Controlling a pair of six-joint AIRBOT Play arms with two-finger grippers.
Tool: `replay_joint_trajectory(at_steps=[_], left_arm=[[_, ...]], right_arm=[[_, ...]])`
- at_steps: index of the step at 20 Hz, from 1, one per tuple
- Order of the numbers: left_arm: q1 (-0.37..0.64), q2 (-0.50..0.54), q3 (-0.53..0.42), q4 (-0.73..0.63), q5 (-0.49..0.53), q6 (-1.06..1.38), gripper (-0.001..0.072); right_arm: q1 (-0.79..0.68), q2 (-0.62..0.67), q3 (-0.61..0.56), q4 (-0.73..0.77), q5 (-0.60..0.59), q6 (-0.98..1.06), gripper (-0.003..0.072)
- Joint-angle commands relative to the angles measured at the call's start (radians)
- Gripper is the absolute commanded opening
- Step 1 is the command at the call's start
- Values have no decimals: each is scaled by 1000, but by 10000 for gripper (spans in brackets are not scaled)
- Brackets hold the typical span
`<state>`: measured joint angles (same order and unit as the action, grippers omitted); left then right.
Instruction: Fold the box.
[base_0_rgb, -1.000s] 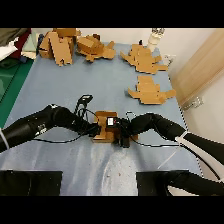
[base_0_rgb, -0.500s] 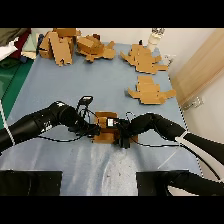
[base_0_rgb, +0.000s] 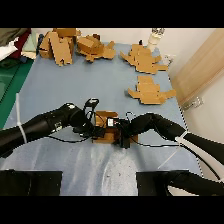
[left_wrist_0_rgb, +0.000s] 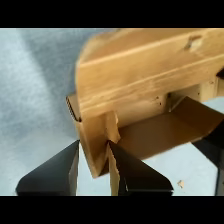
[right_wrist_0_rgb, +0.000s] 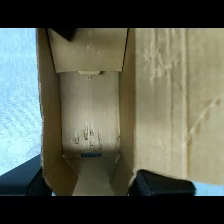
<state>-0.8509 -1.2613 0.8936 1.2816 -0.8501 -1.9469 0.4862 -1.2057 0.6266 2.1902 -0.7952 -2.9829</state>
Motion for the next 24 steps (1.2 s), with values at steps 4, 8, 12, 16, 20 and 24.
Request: replay_joint_trajectory(at_steps=[4,8,12,16,20,24], left_arm=[[-37,-136,94,82,-55,-71,263],[-43,-154,97,115,-47,-126,193],[-50,-154,97,110,-48,-138,14],[-53,-154,97,106,-47,-133,14],[-53,-154,109,93,-48,-134,222],[-53,-153,152,84,-64,-119,391]], right_arm=[[0,0,0,1,0,0,594],[0,0,0,0,0,0,595],[0,0,0,0,0,0,595],[0,0,0,0,0,0,594],[0,0,0,0,1,0,594],[0,0,0,0,0,0,594]])
